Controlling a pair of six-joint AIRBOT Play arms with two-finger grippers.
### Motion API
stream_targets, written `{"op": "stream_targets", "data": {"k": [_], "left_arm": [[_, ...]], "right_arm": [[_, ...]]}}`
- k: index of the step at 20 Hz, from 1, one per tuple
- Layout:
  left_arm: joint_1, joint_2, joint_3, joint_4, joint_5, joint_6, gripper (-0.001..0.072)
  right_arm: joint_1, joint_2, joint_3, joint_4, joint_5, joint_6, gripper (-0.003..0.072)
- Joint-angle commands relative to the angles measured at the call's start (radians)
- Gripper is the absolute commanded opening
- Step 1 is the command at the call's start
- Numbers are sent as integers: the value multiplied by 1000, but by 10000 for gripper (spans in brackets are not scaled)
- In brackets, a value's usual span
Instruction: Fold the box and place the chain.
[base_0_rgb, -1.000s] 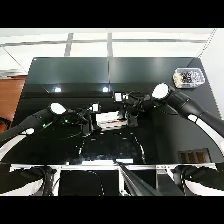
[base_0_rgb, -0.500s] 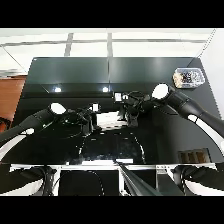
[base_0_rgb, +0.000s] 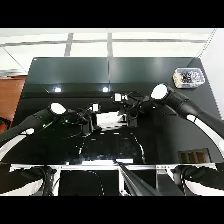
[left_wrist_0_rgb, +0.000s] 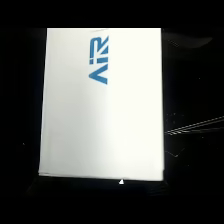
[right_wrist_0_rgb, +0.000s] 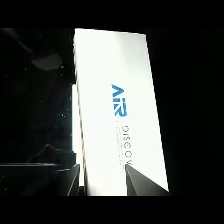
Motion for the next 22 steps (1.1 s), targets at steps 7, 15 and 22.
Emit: {"op": "stream_targets", "data": {"k": [7,15,22], "left_arm": [[0,0,0,0,0,0,388],[0,0,0,0,1,0,390],[0,0,0,0,2,0,389]], "right_arm": [[4,74,3,-9,4,61,341],[-93,187,-17,-6,103,762,15],[-69,48,-94,320,13,851,15]]}}
